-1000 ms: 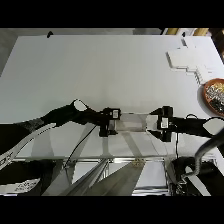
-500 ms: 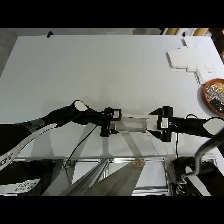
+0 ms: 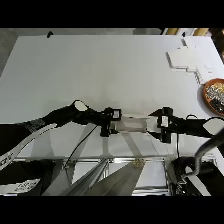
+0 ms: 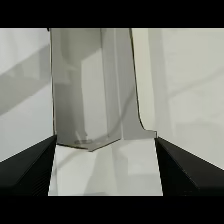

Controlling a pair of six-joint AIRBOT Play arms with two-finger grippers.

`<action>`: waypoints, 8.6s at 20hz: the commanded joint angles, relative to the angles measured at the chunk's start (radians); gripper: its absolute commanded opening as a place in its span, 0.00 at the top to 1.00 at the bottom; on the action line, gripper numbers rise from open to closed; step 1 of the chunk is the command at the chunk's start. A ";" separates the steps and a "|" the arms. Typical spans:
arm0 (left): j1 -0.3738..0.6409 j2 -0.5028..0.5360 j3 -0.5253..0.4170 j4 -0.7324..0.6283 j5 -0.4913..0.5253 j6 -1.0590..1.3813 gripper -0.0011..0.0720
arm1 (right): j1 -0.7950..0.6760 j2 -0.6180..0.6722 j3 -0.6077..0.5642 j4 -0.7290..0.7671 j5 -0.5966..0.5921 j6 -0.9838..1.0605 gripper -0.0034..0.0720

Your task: Fold the box and place the chain.

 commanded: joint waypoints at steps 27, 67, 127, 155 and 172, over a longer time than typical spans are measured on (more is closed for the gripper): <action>0.000 -0.001 0.000 -0.001 0.000 0.000 0.45 | 0.150 -0.407 0.001 0.526 -0.496 0.146 0.93; 0.000 0.000 0.000 -0.001 0.000 0.000 0.45 | 0.150 -0.401 0.044 0.084 -0.115 -0.017 0.46; 0.000 0.000 0.000 -0.001 0.000 0.000 0.45 | 0.183 -0.225 0.045 -0.199 -0.114 1.588 0.29; 0.000 0.000 0.000 -0.001 0.000 0.000 0.45 | 0.557 -0.507 0.302 -0.666 -0.026 2.348 0.73; 0.000 0.000 0.000 -0.001 0.000 0.000 0.45 | 0.599 -0.560 0.320 -0.707 -0.027 2.343 0.70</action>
